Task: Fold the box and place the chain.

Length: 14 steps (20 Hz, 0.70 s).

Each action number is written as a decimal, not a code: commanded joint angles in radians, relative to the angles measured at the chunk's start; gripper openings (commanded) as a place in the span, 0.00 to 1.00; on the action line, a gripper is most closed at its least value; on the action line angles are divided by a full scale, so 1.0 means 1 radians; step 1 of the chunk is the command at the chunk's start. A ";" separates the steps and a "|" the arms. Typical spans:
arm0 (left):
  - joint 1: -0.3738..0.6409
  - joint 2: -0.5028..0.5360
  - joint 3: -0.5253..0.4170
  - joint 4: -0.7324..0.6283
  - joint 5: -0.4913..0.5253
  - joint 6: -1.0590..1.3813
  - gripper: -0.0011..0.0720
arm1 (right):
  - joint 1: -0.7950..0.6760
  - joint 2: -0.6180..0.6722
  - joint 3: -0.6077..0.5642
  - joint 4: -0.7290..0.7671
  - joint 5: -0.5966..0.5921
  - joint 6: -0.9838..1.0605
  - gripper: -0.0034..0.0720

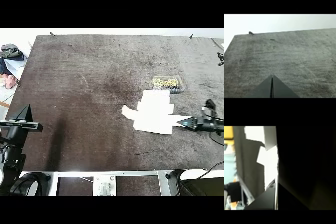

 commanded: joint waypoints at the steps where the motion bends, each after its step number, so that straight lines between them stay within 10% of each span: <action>1: 0.000 0.001 0.000 0.000 0.000 0.000 0.03 | 0.187 0.056 -0.133 0.170 -0.091 -0.025 0.02; 14: 0.000 0.001 0.008 0.000 -0.057 -0.007 0.03 | 0.955 0.056 0.003 0.532 -0.764 -0.001 0.02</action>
